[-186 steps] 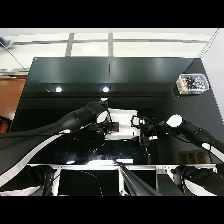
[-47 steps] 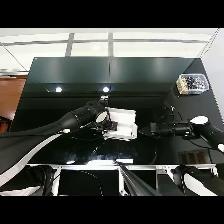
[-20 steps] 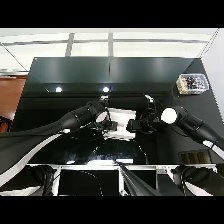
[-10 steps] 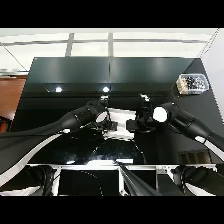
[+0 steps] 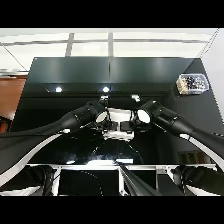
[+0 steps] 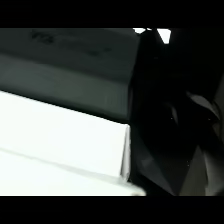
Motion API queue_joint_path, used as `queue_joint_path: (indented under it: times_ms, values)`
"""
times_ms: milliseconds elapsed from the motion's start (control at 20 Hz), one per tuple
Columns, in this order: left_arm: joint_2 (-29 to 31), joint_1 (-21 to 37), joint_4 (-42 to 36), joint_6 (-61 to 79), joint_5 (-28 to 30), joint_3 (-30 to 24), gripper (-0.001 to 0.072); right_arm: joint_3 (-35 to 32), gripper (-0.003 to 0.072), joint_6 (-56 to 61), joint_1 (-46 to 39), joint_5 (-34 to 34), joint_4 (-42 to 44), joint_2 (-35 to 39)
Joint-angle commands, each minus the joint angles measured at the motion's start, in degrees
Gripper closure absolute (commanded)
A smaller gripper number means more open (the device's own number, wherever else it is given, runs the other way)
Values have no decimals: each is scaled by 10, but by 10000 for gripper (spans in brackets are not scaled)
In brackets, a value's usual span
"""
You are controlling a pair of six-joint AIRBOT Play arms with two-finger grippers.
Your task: Fold the box and place the chain.
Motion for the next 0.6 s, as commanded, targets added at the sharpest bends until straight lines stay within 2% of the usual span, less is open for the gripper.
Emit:
queue_joint_path:
  times_ms: [0, 450, 500, 550]
  values:
    - [0, 0, 0, 0, 0, 0, 683, 15, 380, 48, 10, 21, -26, -17]
    - [0, 0, 0, 0, 0, 0, 683, 15, 381, 76, 10, 27, -13, -39]
    - [0, 0, 0, 0, 0, 0, 683, 15, 407, 76, 10, 28, -12, -42]
    - [0, 0, 0, 0, 0, 0, 683, 15, 556, 76, 11, 29, -10, -44]
